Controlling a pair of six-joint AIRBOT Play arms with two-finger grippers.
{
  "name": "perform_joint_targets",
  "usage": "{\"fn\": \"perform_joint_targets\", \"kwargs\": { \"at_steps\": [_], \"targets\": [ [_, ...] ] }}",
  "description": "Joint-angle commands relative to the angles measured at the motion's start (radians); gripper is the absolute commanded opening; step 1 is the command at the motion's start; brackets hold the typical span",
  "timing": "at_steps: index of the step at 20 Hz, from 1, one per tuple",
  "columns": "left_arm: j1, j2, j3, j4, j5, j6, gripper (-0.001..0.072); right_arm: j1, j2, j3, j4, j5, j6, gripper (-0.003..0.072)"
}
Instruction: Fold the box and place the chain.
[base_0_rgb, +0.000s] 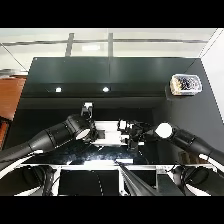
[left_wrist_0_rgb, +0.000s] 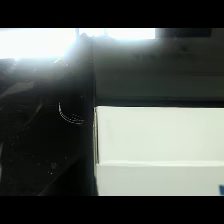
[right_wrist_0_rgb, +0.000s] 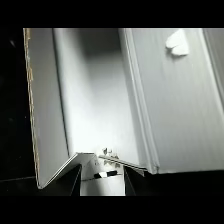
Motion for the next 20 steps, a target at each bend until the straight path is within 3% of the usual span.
{"fn": "perform_joint_targets", "kwargs": {
  "at_steps": [1, 5, 6, 8, 9, 10, 11, 12, 13, 14, 15, 17, 18, 20],
  "targets": [
    [0.001, 0.0, 0.001, -0.004, 0.002, 0.0, 0.0028, 0.001, -0.014, 0.001, 0.039, -0.042, 0.0, 0.0295],
    [0.001, 0.0, 0.001, -0.004, 0.002, 0.0, 0.0028, 0.001, -0.022, 0.001, 0.039, -0.012, 0.0, 0.0296],
    [0.001, 0.0, 0.001, -0.004, 0.002, 0.0, 0.0028, 0.001, -0.022, 0.001, 0.039, -0.012, 0.0, 0.0317],
    [0.001, 0.0, 0.001, -0.005, 0.002, 0.0, 0.0028, 0.001, -0.022, 0.001, 0.039, -0.012, 0.0, 0.0438],
    [0.001, 0.0, 0.001, -0.005, 0.002, 0.0, 0.0027, 0.001, -0.022, 0.001, 0.039, -0.012, 0.0, 0.0438],
    [0.001, 0.0, 0.001, -0.005, 0.002, 0.0, 0.0027, 0.001, -0.022, 0.001, 0.038, -0.012, -0.001, 0.0423],
    [0.001, 0.0, 0.001, -0.005, 0.002, 0.0, 0.0028, 0.001, -0.022, 0.001, 0.039, -0.012, -0.001, 0.0277],
    [0.001, 0.0, 0.001, -0.006, 0.002, 0.0, 0.0027, 0.001, -0.022, 0.001, 0.039, -0.013, -0.001, 0.0267],
    [0.001, 0.0, 0.001, -0.006, 0.002, 0.0, 0.0028, 0.001, -0.022, 0.001, 0.047, -0.013, -0.001, 0.0328],
    [0.001, 0.0, 0.001, -0.006, 0.002, 0.0, 0.0028, 0.001, -0.022, 0.001, 0.046, -0.017, -0.001, 0.0436],
    [0.001, 0.0, 0.001, -0.006, 0.002, 0.0, 0.0028, 0.001, -0.022, 0.001, 0.045, -0.017, -0.001, 0.0434],
    [0.001, 0.0, 0.001, -0.007, 0.001, 0.0, 0.0028, -0.01, -0.007, 0.001, 0.023, -0.006, 0.01, 0.0195],
    [0.001, 0.0, 0.001, -0.006, 0.001, 0.0, 0.0028, -0.028, 0.012, 0.002, 0.008, 0.016, 0.056, 0.0025],
    [0.001, 0.0, 0.001, -0.006, 0.002, 0.0, 0.0028, -0.103, 0.069, 0.002, -0.081, 0.089, 0.264, 0.0023]
  ]
}}
